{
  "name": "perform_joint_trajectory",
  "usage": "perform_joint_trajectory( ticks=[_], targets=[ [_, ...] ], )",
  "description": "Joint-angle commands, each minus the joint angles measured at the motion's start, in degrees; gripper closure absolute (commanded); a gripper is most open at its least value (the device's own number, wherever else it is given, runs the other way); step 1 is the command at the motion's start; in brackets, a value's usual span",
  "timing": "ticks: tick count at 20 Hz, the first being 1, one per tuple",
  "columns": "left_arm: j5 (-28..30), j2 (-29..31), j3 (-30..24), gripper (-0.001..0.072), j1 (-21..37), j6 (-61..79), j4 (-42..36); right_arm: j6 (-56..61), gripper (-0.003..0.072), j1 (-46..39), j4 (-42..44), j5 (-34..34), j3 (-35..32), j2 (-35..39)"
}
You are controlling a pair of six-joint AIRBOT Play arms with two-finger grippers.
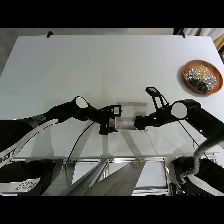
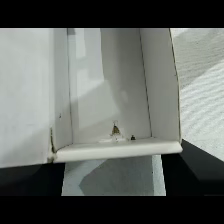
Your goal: Fold the box and place the chain.
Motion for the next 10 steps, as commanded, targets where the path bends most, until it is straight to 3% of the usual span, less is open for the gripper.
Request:
perform_joint_trajectory(
  ticks=[1, 10],
  targets=[
    [-0.04, 0.00, -0.02, 0.0376, 0.02, -0.07, -0.02, -2.64, -0.0013, 0.02, 0.26, 3.13, 0.57, 0.07],
    [-0.04, 0.02, -0.02, 0.0376, 0.02, -0.07, -0.02, -9.25, -0.0015, -6.36, 3.67, 7.74, 2.08, 2.71]
  ],
)
